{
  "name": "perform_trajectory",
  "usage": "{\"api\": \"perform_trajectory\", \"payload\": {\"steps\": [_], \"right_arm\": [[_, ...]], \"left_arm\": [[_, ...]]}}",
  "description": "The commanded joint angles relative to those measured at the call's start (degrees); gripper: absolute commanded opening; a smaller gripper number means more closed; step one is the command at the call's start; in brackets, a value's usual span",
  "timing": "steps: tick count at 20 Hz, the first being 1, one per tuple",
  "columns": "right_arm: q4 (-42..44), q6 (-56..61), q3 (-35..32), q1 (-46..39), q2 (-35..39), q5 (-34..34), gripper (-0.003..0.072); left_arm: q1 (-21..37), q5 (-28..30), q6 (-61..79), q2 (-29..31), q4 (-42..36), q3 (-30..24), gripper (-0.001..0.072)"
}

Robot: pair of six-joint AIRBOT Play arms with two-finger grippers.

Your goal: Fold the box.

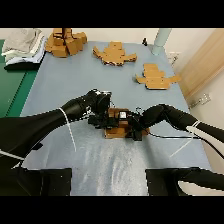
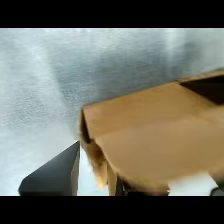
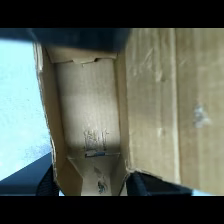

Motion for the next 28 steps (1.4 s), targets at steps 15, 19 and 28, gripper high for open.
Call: {"api": "perform_trajectory", "payload": {"steps": [15, 19, 28], "right_arm": [[-0.02, -0.02, 0.02, 0.0, 0.0, 0.0, 0.0445], [-0.02, -0.02, 0.02, 0.0, 0.0, -0.02, 0.0445], [0.0, -0.02, 0.02, 0.0, 0.0, -0.02, 0.0445]], "left_arm": [[-0.76, 0.39, -5.4, -2.93, 0.28, 0.04, 0.0237], [-1.18, 0.74, -6.86, -4.55, -0.55, 0.09, 0.0235], [-2.56, 1.44, -8.35, -5.33, 0.44, 0.17, 0.0014]]}}
